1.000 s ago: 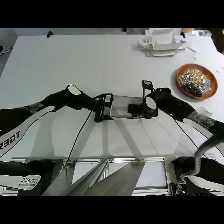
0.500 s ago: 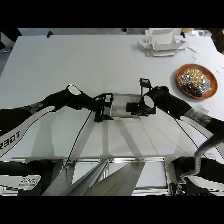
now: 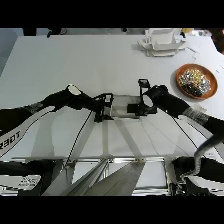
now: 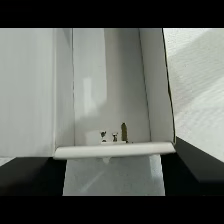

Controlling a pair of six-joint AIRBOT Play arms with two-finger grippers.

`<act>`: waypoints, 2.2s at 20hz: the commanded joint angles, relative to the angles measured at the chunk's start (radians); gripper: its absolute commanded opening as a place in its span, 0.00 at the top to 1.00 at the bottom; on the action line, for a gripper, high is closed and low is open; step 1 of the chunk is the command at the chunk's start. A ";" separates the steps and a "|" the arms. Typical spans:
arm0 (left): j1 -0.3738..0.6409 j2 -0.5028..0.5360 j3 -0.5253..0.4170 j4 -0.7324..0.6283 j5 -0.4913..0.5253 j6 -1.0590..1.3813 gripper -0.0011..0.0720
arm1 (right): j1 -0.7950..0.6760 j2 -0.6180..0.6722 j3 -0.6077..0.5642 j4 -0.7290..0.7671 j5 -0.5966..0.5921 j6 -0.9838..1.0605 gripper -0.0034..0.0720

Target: Fold the box and place the chain.

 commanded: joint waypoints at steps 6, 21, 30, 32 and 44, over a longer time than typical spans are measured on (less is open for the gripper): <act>0.001 0.001 0.001 0.000 -0.001 0.000 0.64 | 0.007 -0.014 0.001 -0.008 -0.033 -0.005 0.69; 0.001 0.001 0.001 0.000 -0.001 0.000 0.64 | 0.007 -0.013 0.001 0.003 0.024 -0.041 0.66; 0.001 0.001 0.001 0.000 -0.001 0.000 0.64 | 0.007 0.167 0.001 -0.038 0.024 -0.167 0.40; 0.001 0.001 0.001 0.000 0.000 0.000 0.64 | 0.006 0.237 0.001 -0.037 0.058 -0.298 0.41; 0.001 0.001 0.001 0.000 -0.001 0.000 0.64 | -0.412 0.346 0.373 -0.018 -0.039 -0.679 0.57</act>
